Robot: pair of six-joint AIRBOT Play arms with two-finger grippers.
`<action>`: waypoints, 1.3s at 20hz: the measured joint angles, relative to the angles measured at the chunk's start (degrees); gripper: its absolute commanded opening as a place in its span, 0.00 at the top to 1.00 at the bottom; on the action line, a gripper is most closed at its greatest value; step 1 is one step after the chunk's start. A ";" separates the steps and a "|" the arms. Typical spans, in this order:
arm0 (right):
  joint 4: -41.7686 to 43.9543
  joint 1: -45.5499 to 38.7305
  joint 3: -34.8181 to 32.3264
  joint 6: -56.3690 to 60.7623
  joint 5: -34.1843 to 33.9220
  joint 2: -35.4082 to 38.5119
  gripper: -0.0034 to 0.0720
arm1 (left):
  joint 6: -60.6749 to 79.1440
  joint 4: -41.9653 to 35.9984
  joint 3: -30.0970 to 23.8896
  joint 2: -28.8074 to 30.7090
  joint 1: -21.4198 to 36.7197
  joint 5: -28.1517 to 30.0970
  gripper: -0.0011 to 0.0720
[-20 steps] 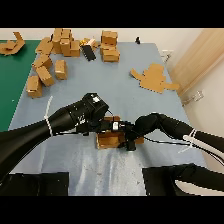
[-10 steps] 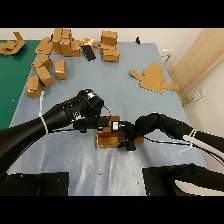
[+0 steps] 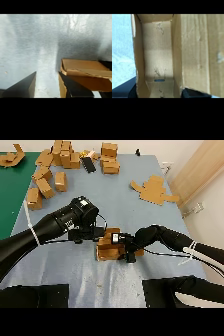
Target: Fold the box.
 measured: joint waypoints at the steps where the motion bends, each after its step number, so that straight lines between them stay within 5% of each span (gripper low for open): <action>1: 0.02 0.00 0.00 0.00 0.00 0.00 0.18 | 0.26 0.68 0.02 0.42 0.31 -1.03 0.39; 10: 0.00 0.00 0.00 0.00 -0.02 0.00 0.18 | 7.30 9.94 -1.31 1.86 0.98 -7.43 0.39; 12: 0.00 0.00 0.00 0.00 0.00 0.00 0.18 | 12.44 14.16 -3.76 2.01 1.73 -5.46 0.95; 14: 0.00 0.00 0.00 0.00 -0.02 0.00 0.18 | 19.08 15.63 -7.41 2.25 4.74 -0.61 0.97; 20: 0.00 0.00 0.00 0.00 0.00 0.00 0.18 | 61.72 -5.05 -14.95 2.51 18.82 20.55 0.97; 26: 0.00 0.00 0.00 -0.02 0.00 0.00 0.18 | 95.23 -26.58 -22.47 7.78 18.84 30.69 0.97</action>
